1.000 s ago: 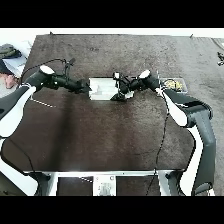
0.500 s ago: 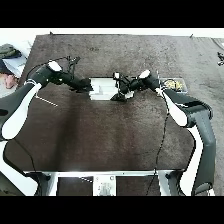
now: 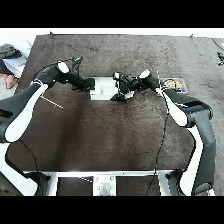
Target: Fold the box and place the chain.
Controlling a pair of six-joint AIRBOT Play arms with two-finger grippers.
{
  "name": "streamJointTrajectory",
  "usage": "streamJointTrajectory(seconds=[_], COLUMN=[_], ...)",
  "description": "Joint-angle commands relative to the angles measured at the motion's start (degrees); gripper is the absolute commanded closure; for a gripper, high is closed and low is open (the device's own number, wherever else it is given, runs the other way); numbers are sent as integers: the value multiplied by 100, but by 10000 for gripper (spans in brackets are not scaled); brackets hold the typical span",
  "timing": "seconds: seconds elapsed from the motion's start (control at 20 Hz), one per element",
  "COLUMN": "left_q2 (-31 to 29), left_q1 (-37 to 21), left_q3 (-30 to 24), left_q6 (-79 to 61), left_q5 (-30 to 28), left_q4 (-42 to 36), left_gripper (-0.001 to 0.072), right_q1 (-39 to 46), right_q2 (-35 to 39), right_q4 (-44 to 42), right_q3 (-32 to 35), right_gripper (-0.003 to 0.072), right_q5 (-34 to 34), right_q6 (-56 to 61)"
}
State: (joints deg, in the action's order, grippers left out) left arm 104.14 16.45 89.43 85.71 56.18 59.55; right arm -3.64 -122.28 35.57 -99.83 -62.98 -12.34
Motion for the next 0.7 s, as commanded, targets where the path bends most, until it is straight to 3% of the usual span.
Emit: streamJointTrajectory(seconds=[0.0, 0.25, 0.65], left_q2=[31, 107, 876], left_q1=[146, 317, 599], left_q3=[4, 31, 1574], left_q6=[612, 1320, 2212], left_q5=[-164, -254, 1421], left_q4=[452, 973, 2164], left_gripper=[396, 397, 397], right_q1=[2, 2, 2], right_q2=[0, 0, 0], right_q4=[2, 2, 2], right_q3=[-2, -2, -2], right_gripper=[519, 520, 520], right_q5=[-2, 0, -2], right_q6=[-7, -7, -7])
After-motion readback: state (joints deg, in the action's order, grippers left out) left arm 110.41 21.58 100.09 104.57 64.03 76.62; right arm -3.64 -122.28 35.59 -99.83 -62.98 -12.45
